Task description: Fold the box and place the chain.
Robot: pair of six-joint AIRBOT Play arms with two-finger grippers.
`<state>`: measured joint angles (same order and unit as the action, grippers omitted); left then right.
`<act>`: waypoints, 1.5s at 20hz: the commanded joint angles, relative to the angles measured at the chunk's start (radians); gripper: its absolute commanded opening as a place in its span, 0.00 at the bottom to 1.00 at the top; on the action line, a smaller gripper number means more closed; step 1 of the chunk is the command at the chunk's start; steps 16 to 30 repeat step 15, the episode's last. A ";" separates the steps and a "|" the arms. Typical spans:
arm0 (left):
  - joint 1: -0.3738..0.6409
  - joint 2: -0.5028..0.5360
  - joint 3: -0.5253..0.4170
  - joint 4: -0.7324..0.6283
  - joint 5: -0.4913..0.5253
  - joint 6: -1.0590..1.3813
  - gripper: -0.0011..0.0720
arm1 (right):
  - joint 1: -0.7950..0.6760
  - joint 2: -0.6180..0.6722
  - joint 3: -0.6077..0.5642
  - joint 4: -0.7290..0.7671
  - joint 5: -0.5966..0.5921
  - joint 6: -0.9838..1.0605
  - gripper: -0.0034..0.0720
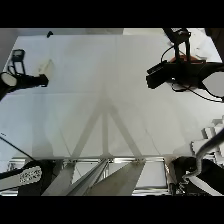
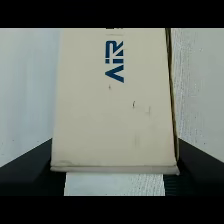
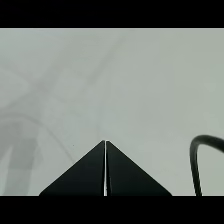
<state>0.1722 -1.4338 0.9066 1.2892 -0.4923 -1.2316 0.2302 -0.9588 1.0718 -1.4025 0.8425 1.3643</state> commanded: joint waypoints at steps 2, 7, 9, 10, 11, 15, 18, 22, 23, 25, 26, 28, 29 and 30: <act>-0.020 -0.098 0.000 0.008 0.025 0.002 0.43 | -0.001 0.001 0.001 0.000 0.001 0.000 0.06; -0.018 -0.060 0.000 0.010 -0.011 0.074 0.99 | -0.001 0.001 0.001 0.000 0.001 0.000 0.06; -0.018 -0.017 0.001 0.009 -0.048 0.143 0.99 | -0.001 0.001 0.001 0.000 0.001 0.000 0.06; -0.018 0.012 0.001 0.009 -0.068 0.177 0.99 | -0.001 0.001 0.001 0.000 0.001 0.000 0.06; -0.018 0.044 0.001 0.009 -0.085 0.198 0.99 | -0.001 0.001 0.001 0.000 0.001 0.000 0.06; -0.018 0.179 0.001 0.009 -0.092 0.222 0.98 | -0.001 0.001 0.001 0.000 0.001 0.000 0.06; -0.018 0.179 0.001 0.009 -0.092 0.222 0.98 | -0.001 0.001 0.001 0.000 0.001 0.000 0.06; -0.018 0.179 0.001 0.009 -0.092 0.222 0.98 | -0.001 0.001 0.001 0.000 0.001 0.000 0.06; -0.018 0.179 0.001 0.009 -0.092 0.222 0.98 | -0.001 0.001 0.001 0.000 0.001 0.000 0.06; -0.018 0.179 0.001 0.009 -0.092 0.222 0.98 | -0.001 0.001 0.001 0.000 0.001 0.000 0.06; -0.018 0.179 0.001 0.009 -0.092 0.222 0.98 | -0.001 0.001 0.001 0.000 0.001 0.000 0.06; -0.018 0.179 0.001 0.009 -0.092 0.222 0.98 | -0.001 0.001 0.001 0.000 0.001 0.000 0.06; -0.018 0.179 0.001 0.009 -0.092 0.222 0.98 | -0.001 0.001 0.001 0.000 0.001 0.000 0.06; -0.018 0.179 0.001 0.009 -0.092 0.222 0.98 | -0.001 0.001 0.001 0.000 0.001 0.000 0.06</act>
